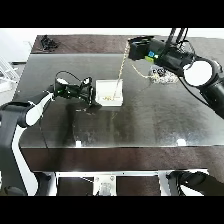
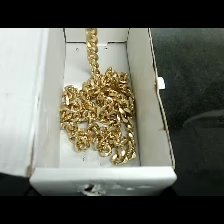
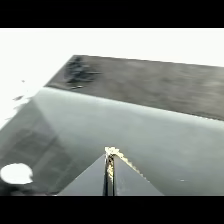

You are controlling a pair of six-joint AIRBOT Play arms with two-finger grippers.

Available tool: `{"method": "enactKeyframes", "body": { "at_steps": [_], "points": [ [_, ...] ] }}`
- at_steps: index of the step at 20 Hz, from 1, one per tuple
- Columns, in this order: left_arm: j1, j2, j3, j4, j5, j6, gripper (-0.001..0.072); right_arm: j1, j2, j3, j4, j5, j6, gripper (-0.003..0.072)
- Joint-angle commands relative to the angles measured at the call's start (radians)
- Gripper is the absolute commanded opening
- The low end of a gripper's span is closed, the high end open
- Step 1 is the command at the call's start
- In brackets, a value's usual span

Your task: Fold the box and place the chain.

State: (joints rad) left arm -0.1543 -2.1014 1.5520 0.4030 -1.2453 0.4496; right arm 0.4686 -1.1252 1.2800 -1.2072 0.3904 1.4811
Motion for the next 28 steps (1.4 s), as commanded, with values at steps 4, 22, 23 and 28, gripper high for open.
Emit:
{"method": "enactKeyframes", "body": {
  "at_steps": [4,22,23,28],
  "points": [
    [0.001,0.0,0.0,0.0,0.0,0.0,0.0038,0.137,-0.013,-0.001,-0.006,0.0,0.014,0.0005],
    [0.001,0.0,0.0,0.0,0.0,0.0,0.0038,0.1,-0.345,-0.208,-0.01,-0.033,0.111,0.0008],
    [0.001,0.0,0.0,0.0,0.0,0.0,0.0039,0.081,-0.351,-0.216,-0.01,-0.032,0.112,0.0071],
    [0.001,0.0,0.0,0.0,0.0,0.0,0.0039,-0.011,-0.205,-0.235,-0.094,-0.053,0.106,0.0447]
  ]
}}
